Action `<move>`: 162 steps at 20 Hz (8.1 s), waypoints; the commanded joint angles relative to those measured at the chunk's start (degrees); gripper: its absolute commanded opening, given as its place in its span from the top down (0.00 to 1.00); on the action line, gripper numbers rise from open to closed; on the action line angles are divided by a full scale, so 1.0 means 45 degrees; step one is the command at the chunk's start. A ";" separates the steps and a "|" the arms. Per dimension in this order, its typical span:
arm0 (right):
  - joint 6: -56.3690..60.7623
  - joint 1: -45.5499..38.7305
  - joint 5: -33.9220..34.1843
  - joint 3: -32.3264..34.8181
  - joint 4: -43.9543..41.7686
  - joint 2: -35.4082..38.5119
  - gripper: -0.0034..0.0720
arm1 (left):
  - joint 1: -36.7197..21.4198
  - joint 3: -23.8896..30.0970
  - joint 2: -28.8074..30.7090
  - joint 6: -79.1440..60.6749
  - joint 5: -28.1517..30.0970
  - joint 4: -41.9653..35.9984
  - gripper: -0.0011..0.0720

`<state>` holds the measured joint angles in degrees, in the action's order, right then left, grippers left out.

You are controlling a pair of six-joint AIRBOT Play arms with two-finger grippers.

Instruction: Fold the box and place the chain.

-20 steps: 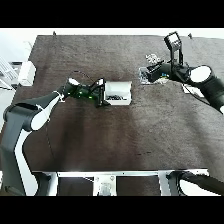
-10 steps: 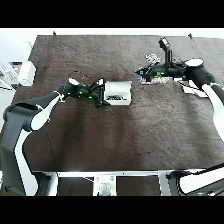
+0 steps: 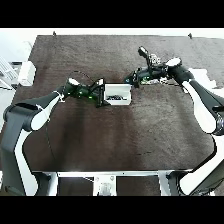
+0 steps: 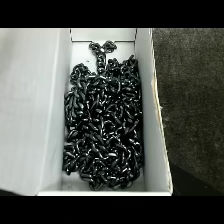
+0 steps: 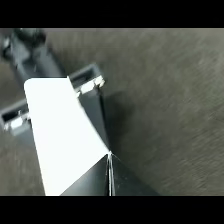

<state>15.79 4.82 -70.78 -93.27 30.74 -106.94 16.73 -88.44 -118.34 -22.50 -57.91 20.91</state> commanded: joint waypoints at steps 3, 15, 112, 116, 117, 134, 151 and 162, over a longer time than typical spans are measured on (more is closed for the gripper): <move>0.0151 0.0418 -0.1481 -0.0112 0.0991 -0.0121 0.93 | -0.0005 -0.0005 0.0005 0.0005 0.0000 0.0005 0.59; -0.0335 0.0617 -0.1787 -0.0112 0.0991 -0.0131 0.57 | -0.0005 -0.0005 0.0005 0.0000 0.0005 0.0005 0.59; 0.0121 -0.2001 0.4823 1.1706 -0.1146 1.4018 0.94 | -0.0005 -0.0015 0.0005 -0.0005 -0.0180 0.0005 0.59; 0.0165 -0.2239 0.5149 1.3386 -0.1156 1.4664 0.94 | -0.0029 -0.0015 0.0126 0.0316 -0.0165 -0.0039 0.96; 0.0165 -0.2239 0.5119 1.3435 -0.1156 1.4664 0.94 | -0.0087 -0.0049 0.0340 0.1175 -0.0180 -0.0010 0.96; 0.0831 -0.2239 0.5178 1.3449 -0.1418 1.4566 0.94 | -0.7286 0.2025 0.4673 0.8378 0.7796 0.0782 0.96; 0.0826 -0.2215 0.5299 1.3449 -0.3079 1.4513 0.94 | -0.7315 0.3526 0.3322 0.8655 1.0297 0.0525 0.96; 0.0826 -0.2210 0.5294 1.3449 -0.3079 1.4513 0.94 | -0.7305 0.3327 0.2929 0.7946 0.9763 -0.0563 0.96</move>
<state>19.51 -5.15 -46.92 -32.77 16.88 -41.58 -16.14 -73.32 -104.88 14.06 -14.70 19.42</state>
